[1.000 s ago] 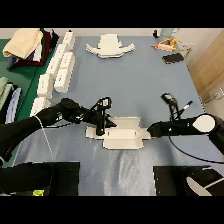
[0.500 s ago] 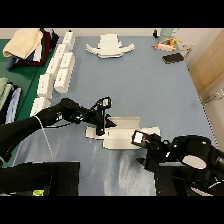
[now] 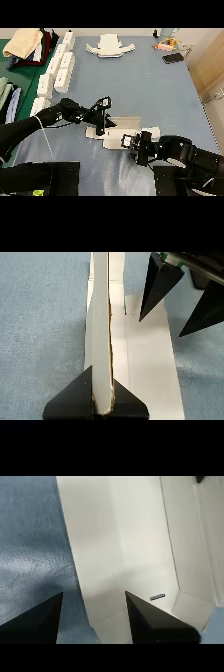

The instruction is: Fold the box.

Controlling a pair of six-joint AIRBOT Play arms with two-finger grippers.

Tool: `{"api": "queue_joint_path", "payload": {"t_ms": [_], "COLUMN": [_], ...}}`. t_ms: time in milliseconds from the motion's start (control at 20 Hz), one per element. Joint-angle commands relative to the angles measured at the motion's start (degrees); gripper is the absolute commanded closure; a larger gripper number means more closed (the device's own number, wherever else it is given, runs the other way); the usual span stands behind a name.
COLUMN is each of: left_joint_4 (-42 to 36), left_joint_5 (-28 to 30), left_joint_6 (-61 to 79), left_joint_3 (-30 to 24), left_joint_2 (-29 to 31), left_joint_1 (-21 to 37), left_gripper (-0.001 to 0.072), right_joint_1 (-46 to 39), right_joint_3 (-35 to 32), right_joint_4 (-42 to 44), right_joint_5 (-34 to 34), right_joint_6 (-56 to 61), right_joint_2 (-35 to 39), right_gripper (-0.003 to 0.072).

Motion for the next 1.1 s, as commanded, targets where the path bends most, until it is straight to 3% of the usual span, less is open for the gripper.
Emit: {"api": "queue_joint_path", "payload": {"t_ms": [0, 450, 800, 1050], "left_joint_4": [0.0, 0.0, 0.0, 0.0], "left_joint_5": [0.0, 0.0, 0.0, 0.0], "left_joint_6": [0.0, 0.0, 0.0, 0.0], "left_joint_3": [0.0, 0.0, 0.0, 0.0], "left_joint_2": [0.0, 0.0, 0.0, 0.0], "left_joint_1": [0.0, 0.0, 0.0, 0.0], "left_gripper": [0.0697, 0.0697, 0.0697, 0.0697], "right_joint_1": [0.2, 0.2, 4.5, 5.4], "right_joint_3": [0.7, 3.7, 3.3, 0.3], "right_joint_4": [-7.1, -12.4, -4.3, -11.5], "right_joint_5": [-2.5, 1.0, 10.5, 3.9], "right_joint_6": [8.3, 19.5, 10.1, 10.3], "right_joint_2": [-1.0, 1.9, 1.9, -0.5], "right_gripper": [0.0105, 0.0105, 0.0103, 0.0103]}}
